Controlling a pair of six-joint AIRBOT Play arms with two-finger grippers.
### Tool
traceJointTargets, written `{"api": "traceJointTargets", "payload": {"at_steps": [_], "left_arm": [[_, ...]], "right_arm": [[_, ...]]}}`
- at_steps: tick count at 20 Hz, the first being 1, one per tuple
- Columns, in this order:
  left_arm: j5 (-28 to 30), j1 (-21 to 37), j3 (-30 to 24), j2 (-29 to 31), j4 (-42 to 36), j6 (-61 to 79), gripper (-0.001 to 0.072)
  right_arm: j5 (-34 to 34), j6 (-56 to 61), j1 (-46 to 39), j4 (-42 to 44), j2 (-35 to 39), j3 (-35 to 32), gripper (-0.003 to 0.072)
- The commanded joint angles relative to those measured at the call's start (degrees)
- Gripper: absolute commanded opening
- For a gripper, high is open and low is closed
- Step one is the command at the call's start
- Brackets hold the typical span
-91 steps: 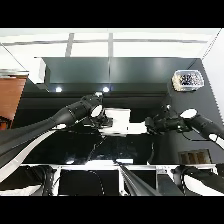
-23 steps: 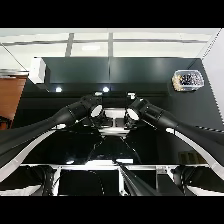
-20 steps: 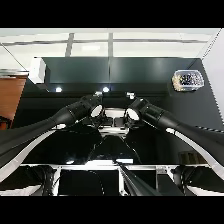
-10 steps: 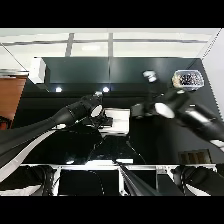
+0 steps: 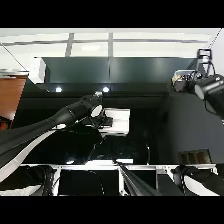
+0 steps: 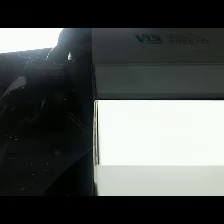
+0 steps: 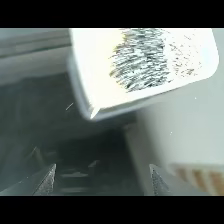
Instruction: Fold the box and place the chain.
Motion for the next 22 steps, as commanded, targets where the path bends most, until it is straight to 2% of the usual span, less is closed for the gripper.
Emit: {"api": "traceJointTargets", "payload": {"at_steps": [1,6,7,8,12,15,16,17,19,22], "left_arm": [[0.0,0.0,0.1,0.0,0.1,0.1,0.0029],[0.1,0.0,0.1,0.0,0.0,0.1,0.0029],[0.1,0.0,0.1,0.0,0.0,0.1,0.0029],[0.1,0.0,0.1,0.0,0.0,0.1,0.0029],[-0.1,0.0,0.1,0.0,0.0,0.1,0.0029],[0.0,0.0,0.1,0.0,0.0,0.1,0.0029],[0.0,0.0,0.1,0.0,0.0,0.1,0.0029],[0.0,0.0,0.1,0.0,0.0,0.1,0.0029],[0.0,0.0,0.1,0.0,0.0,0.1,0.0029],[0.0,0.0,0.1,0.0,0.0,0.1,0.0029]], "right_arm": [[-5.8,-7.9,-12.2,12.8,-12.0,8.9,0.072],[6.2,-13.8,-17.1,20.9,-30.8,30.9,0.0712],[7.5,-14.8,-17.5,21.4,-33.4,33.6,0.0646],[8.0,-14.8,-17.7,21.4,-35.5,35.4,0.0595],[5.4,-14.7,-17.7,22.0,-38.9,36.8,0.0595],[6.3,-14.8,-17.7,23.1,-39.6,36.8,0.0414],[8.9,-15.1,-17.7,22.9,-39.6,37.6,0.0113],[11.3,-16.5,-17.7,22.3,-39.5,38.4,0.0018],[16.5,-19.6,-17.7,21.7,-38.8,41.3,0.0018],[17.2,-24.6,-17.7,22.2,-32.2,42.7,0.0017]]}}
